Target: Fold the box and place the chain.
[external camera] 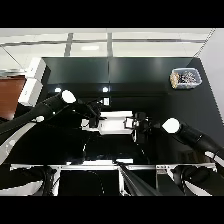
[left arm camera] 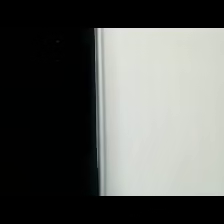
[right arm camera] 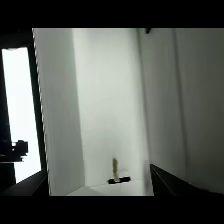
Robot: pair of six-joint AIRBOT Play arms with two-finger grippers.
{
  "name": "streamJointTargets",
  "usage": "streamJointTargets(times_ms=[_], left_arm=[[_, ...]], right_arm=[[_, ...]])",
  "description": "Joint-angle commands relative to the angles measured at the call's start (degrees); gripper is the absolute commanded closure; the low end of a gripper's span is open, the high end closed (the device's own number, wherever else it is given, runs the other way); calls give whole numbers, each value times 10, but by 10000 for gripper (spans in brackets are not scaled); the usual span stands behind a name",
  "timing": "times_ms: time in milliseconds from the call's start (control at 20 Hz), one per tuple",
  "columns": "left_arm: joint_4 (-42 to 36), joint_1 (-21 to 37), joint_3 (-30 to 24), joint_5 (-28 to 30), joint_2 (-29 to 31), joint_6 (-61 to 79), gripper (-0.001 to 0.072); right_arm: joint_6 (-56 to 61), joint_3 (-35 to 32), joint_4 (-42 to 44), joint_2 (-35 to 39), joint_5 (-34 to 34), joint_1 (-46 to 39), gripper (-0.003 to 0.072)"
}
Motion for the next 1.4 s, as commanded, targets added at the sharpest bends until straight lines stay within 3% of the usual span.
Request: streamJointTargets(times_ms=[0, 250, 550, 700, 900, 1350], left_arm=[[-4, 0, 0, -1, -1, -29, 684], [-4, -4, 0, 19, -1, -27, 684], [6, -16, 0, 31, -1, -9, 684], [18, -17, 0, 31, -1, -8, 684], [18, -17, 0, 28, -12, -8, 684], [18, -17, 0, 28, -15, -8, 684]], right_arm=[[0, 34, -4, 0, 45, -27, -14], [-1, 41, 0, 0, 58, -75, -14], [-30, 41, 20, -14, 20, -90, -14], [-79, 41, 71, -34, 51, -90, -14], [-104, 41, 75, -70, 90, -90, -14], [-209, 41, 115, -115, 93, -90, -14]])
